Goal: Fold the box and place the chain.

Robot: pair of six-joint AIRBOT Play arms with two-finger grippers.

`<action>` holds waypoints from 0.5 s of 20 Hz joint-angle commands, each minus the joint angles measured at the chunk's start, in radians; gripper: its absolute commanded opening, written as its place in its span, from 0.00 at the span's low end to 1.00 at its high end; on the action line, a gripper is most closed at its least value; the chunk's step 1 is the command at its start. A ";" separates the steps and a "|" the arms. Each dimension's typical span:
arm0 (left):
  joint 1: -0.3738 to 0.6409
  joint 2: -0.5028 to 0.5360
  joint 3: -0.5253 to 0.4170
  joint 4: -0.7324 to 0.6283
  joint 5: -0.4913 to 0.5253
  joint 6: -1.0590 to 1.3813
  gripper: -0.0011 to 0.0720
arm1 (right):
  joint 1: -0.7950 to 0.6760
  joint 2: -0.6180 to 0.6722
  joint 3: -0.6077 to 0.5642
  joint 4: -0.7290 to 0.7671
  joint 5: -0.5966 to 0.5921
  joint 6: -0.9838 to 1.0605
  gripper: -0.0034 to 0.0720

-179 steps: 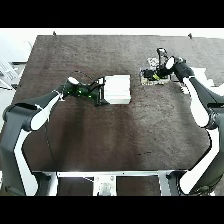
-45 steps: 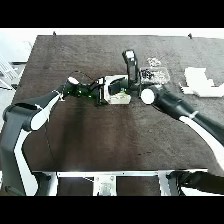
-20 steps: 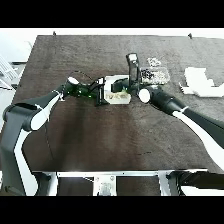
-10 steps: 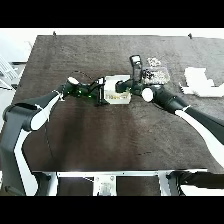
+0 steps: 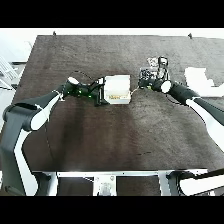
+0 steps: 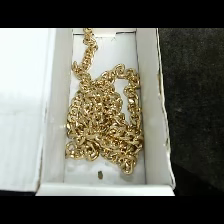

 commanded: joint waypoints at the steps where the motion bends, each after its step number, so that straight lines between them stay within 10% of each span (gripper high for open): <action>1: 0.000 0.000 0.000 0.000 0.001 0.000 0.86 | -0.042 -0.118 0.096 0.190 0.066 -0.189 0.75; 6: 0.000 0.000 0.000 0.000 0.001 0.000 0.86 | -0.046 -0.246 0.221 0.388 0.096 -0.396 0.68; 10: 0.000 0.000 0.000 0.000 0.003 0.000 0.86 | -0.068 -0.253 0.241 0.396 0.136 -0.432 0.06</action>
